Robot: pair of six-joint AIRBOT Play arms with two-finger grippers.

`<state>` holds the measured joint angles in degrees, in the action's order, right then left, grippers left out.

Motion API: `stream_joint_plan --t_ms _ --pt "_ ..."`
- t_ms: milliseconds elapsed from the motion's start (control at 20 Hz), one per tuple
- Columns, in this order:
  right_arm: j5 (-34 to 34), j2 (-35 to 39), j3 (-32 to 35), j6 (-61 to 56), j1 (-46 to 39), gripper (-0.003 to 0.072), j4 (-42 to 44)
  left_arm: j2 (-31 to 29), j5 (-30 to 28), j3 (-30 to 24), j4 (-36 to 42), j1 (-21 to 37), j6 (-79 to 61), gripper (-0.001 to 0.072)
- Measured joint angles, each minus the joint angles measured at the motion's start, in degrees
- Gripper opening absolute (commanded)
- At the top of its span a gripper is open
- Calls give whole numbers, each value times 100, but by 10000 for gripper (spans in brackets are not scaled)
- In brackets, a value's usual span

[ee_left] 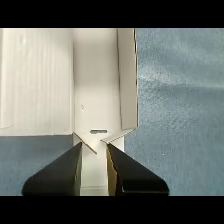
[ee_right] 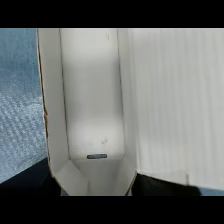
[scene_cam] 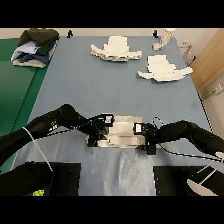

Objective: Fold the box.

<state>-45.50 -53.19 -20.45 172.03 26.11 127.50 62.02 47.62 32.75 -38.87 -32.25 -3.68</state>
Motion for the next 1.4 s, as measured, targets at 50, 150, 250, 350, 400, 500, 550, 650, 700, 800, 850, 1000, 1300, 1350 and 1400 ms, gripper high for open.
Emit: stream_joint_plan --t_ms 50,150,250,350,400,500,550,650,700,800,850,1000,1300,1350,1400 --pt "-2 0 0 -2 0 522 0 17 -15 0 33 -35 -28 81" --pt "-2 0 0 2 0 522 -4 74 -87 0 118 -111 -68 40" --pt "-2 0 0 2 0 522 -4 138 -153 0 254 -188 -87 40" --pt "-2 0 0 2 0 522 -7 212 -238 0 452 -267 -125 40" --pt "-2 0 0 2 0 521 -7 243 -267 0 533 -308 -129 40" --pt "-2 -2 0 0 0 522 -11 291 -304 0 662 -380 -146 45" --pt "-2 0 0 0 0 522 -15 302 -317 0 695 -402 -149 61" --pt "-2 0 0 0 0 522 -17 321 -341 0 748 -426 -149 434" --pt "-2 0 -2 -2 0 522 -20 326 -341 0 745 -433 -146 432" --pt "-2 0 -2 0 0 522 -20 332 -352 0 748 -444 -138 433" --pt "-2 0 -2 0 0 522 -22 332 -354 0 745 -448 -125 433" --pt "-2 0 -2 0 0 522 -22 337 -356 0 702 -450 -103 434" --pt "-2 0 -2 0 0 522 -22 334 -291 0 634 -450 -52 182" --pt "-2 0 -2 2 0 522 -22 328 -273 0 586 -450 22 45" --pt "-2 0 -2 0 0 522 -22 306 -256 9 494 -450 149 14"
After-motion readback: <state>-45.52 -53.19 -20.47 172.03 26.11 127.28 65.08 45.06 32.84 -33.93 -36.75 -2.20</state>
